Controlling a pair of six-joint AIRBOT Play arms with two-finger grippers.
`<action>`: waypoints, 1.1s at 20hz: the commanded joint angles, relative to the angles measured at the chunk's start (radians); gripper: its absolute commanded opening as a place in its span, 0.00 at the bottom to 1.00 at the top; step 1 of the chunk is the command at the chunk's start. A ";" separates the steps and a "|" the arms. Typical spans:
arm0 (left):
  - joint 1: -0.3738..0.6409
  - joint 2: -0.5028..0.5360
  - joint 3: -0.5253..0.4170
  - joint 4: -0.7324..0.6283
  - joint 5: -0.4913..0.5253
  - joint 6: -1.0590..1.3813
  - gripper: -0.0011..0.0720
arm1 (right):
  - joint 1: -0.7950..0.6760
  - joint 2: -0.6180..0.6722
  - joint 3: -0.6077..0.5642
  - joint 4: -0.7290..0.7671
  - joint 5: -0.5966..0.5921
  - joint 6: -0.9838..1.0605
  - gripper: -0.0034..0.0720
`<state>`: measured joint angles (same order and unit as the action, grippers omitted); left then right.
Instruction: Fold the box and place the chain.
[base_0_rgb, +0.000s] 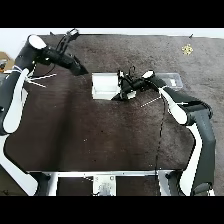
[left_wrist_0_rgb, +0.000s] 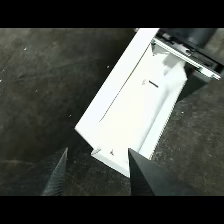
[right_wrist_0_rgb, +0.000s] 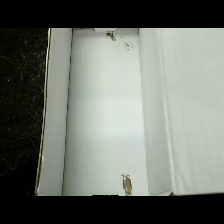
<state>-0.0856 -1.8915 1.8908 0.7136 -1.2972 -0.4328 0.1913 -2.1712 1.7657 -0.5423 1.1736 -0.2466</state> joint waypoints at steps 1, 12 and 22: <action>0.097 -0.097 -0.042 -0.303 -0.121 0.259 0.60 | 0.001 0.000 0.000 0.000 0.000 0.000 0.47; 0.061 -0.262 -0.076 -0.243 -0.143 0.788 0.99 | 0.001 0.000 0.000 0.000 0.000 0.000 0.47; 0.030 -0.321 -0.076 -0.261 -0.137 0.808 0.99 | 0.001 0.000 0.000 0.000 0.000 0.000 0.47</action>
<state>-0.0505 -2.2017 1.8149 0.4545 -1.4319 0.3664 0.1913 -2.1708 1.7657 -0.5423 1.1740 -0.2466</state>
